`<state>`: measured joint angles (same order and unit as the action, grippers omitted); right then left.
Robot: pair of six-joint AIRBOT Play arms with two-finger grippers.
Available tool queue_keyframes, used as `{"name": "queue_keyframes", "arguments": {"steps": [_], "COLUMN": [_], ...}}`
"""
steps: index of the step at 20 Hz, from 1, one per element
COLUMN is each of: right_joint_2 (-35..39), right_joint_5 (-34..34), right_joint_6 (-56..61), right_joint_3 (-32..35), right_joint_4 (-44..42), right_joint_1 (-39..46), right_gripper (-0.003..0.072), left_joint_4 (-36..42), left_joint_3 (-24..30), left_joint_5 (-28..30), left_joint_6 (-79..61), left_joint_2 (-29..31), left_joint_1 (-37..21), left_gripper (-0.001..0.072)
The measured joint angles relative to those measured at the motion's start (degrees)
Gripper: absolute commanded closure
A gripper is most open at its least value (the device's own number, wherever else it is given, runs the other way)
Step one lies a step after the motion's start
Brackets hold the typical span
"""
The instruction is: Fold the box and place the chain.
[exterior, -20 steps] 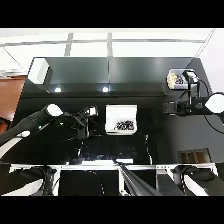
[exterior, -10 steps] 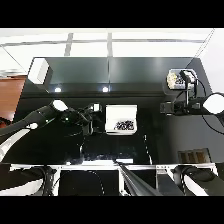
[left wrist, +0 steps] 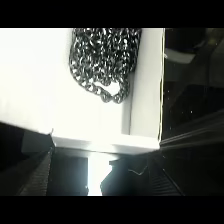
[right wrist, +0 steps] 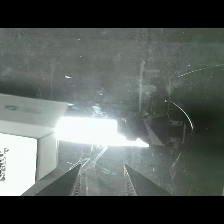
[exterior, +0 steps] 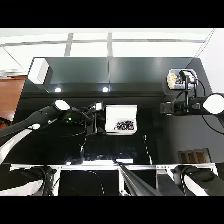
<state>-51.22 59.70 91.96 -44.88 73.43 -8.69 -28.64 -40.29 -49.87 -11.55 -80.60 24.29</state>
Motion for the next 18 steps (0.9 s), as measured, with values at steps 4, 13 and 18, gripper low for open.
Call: {"name": "queue_keyframes", "arguments": {"steps": [4,13,18], "right_joint_2": [0.0,0.0,0.0], "right_joint_5": [0.0,0.0,0.0], "right_joint_6": [0.0,0.0,0.0], "right_joint_3": [0.0,0.0,0.0], "right_joint_4": [0.1,0.2,0.2], "right_joint_1": [0.0,0.0,0.0], "right_gripper": [0.0366,0.0366,0.0366], "left_joint_4": [0.7,0.8,0.9], "left_joint_3": [0.0,-0.3,-0.4], "left_joint_5": [3.0,4.2,3.4], "left_joint_6": [-0.1,-2.3,-3.2], "left_joint_2": [0.0,0.0,0.0], "left_joint_1": [2.0,3.1,3.2], "left_gripper": [-0.0001,0.0003,0.0006]}}
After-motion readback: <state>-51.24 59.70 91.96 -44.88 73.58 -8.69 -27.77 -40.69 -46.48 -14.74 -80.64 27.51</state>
